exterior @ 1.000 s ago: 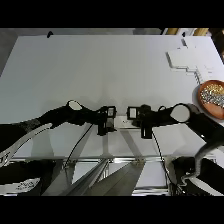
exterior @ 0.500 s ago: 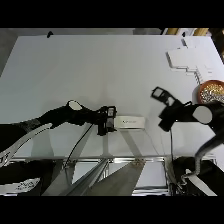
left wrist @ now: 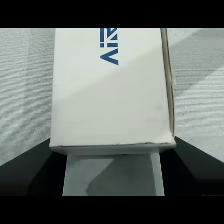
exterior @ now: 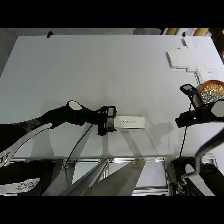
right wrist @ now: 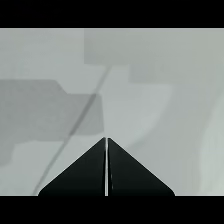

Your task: Fold the box and place the chain.

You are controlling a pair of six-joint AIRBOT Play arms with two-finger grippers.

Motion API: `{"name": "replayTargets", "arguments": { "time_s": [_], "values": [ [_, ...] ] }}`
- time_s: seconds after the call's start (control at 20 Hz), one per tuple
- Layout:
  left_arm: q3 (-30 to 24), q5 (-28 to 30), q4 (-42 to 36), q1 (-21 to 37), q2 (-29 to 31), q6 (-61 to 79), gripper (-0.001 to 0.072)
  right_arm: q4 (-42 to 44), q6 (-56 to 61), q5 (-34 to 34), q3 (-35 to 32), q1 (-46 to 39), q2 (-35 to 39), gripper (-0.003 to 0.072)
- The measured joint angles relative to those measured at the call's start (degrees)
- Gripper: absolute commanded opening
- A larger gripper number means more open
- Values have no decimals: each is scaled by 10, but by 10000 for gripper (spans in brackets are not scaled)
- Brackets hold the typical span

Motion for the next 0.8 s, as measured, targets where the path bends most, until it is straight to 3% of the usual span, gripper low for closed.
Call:
{"name": "replayTargets", "arguments": {
  "time_s": [0.25, 0.45, 0.6, 0.8],
  "values": [
    [0, -5, -6, 5, 15, 0, 150, -2, 5, 3, 0, -8, 0, 16],
    [0, -4, 26, 39, 86, -53, 151, -2, 6, 3, 0, -9, 0, 16],
    [0, 9, 101, 93, 163, -162, 150, -2, 6, 3, 0, -9, 0, 16],
    [0, 48, 268, 216, 267, -412, 150, -2, 6, 3, 0, -9, 0, 16]
  ]
}}
